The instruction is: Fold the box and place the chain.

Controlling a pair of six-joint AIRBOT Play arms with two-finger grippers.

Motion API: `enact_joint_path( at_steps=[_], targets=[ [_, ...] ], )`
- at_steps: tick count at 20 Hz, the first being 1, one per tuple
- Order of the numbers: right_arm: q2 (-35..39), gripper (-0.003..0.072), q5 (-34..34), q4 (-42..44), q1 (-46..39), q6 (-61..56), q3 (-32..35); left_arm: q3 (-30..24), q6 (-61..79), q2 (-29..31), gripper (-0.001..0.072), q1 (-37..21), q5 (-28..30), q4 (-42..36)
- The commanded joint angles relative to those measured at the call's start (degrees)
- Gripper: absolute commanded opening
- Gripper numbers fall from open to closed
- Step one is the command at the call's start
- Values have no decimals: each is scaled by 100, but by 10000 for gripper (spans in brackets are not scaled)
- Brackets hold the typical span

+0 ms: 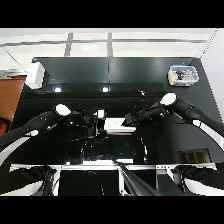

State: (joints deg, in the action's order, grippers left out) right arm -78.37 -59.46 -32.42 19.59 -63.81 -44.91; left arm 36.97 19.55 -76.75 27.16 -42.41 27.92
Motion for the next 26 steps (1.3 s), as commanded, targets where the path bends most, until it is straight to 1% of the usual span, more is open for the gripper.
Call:
enact_joint_path(
  at_steps=[1,4,7,11,12,13,14,17,19,20,22,23,24,26],
  targets=[
    [-2,9,87,-127,-2,-2,4,4,11,-2,373,-2,-15,9],
    [24,9,-92,15,-20,157,-13,4,11,-2,373,-4,-17,9],
    [225,14,-691,531,-146,490,-212,4,9,-2,373,-7,-20,7],
    [881,14,-1154,479,-728,492,-402,4,-7,11,374,-9,-11,7],
    [1088,14,-1250,337,-968,474,-402,4,-4,61,396,-9,9,11],
    [1281,14,-1349,114,-1193,372,-402,4,-39,164,642,-13,0,11],
    [1478,14,-1484,-205,-1438,214,-402,7,-201,293,711,-15,7,15],
    [1985,14,-1862,-1182,-2052,-105,-402,48,-850,984,710,-17,-90,256],
    [2210,14,-1941,-1528,-2323,-179,-400,175,-1145,1373,709,-7,-348,273],
    [2264,14,-1893,-1565,-2411,-179,-400,267,-1147,1436,708,42,-385,212],
    [2269,14,-1679,-1567,-2448,-177,-400,518,-1191,1335,708,232,-254,76],
    [2271,14,-1550,-1565,-2448,-179,-400,684,-1423,1165,708,374,-125,76],
    [2271,14,-1471,-1565,-2448,-177,-400,866,-1683,927,708,518,-103,101],
    [2271,14,-1335,-1576,-2448,-175,-400,1351,-2162,262,708,822,-133,315]
  ],
)
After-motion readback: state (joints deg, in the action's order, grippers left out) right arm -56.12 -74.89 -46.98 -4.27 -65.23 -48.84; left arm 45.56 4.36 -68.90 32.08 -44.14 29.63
